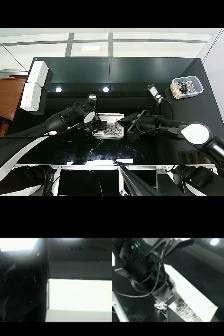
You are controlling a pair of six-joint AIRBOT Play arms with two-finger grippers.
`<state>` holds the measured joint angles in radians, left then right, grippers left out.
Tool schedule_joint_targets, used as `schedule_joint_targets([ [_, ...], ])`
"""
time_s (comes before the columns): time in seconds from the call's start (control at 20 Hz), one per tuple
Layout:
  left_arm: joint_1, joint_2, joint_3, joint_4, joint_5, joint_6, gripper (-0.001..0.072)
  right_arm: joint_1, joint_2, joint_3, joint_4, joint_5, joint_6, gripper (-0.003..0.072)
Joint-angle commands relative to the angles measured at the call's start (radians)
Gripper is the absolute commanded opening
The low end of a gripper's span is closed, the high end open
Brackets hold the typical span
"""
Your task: Fold the box and place the chain.
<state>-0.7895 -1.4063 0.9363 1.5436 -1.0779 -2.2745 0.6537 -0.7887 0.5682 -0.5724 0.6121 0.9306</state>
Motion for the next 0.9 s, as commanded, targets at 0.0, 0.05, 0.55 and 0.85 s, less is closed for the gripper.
schedule_joint_targets([
  [0.0, 0.000, 0.000, 0.000, -0.001, -0.002, 0.000, 0.0030, 0.021, -0.064, 0.000, 0.048, 0.002, 0.025, 0.0291],
  [0.05, 0.000, 0.000, 0.000, -0.001, -0.002, 0.000, 0.0030, 0.016, -0.062, 0.003, 0.042, 0.012, 0.024, 0.0459],
  [0.55, 0.000, -0.001, 0.026, -0.011, 0.035, -0.072, 0.0029, -0.507, 0.089, 0.078, -0.256, 0.514, 0.176, 0.0494],
  [0.85, -0.001, -0.045, 0.081, 0.000, 0.045, -0.071, 0.0029, -0.618, 0.092, 0.077, -0.262, 0.587, 0.209, 0.0492],
])
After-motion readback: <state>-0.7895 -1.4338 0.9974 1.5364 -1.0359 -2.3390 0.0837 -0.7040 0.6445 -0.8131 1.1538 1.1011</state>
